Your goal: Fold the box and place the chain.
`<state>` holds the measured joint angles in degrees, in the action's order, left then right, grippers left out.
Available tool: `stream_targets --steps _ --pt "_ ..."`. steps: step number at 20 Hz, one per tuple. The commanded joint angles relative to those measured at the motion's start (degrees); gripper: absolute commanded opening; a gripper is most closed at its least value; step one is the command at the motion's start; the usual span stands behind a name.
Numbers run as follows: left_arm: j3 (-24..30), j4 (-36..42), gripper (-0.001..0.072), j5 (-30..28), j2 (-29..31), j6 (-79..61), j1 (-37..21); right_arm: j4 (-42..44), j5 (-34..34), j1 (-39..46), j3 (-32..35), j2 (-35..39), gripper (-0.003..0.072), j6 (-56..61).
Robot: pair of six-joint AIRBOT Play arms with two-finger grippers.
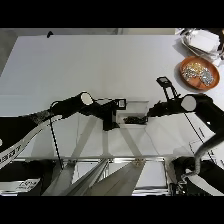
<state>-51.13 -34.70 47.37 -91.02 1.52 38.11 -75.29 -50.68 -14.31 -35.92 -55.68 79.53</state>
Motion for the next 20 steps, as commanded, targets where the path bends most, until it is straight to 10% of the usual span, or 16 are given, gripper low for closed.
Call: stream_targets --steps 1,4,8,14,20 --pt "-0.1 0.0 0.0314 0.0 0.0 0.0 0.0 0.4 -3.9 0.0 -0.2 11.3 0.0010 -0.1" --pt "-0.1 0.0 0.0314 0.0 0.0 0.0 0.0 0.2 -4.2 0.0 -0.2 18.8 0.0012 0.1" --pt "-0.1 0.0 0.0314 0.0 0.0 0.0 0.0 -2.7 -5.9 0.0 -0.1 12.0 0.0320 -0.2" --pt "-0.1 0.0 0.0314 0.0 0.0 0.0 0.0 -0.1 -0.9 0.0 -0.1 -9.9 0.0348 -0.2" --pt "-0.1 0.0 0.0314 0.0 0.0 0.0 0.0 4.6 3.5 0.0 -0.1 -12.8 0.0340 -2.5"
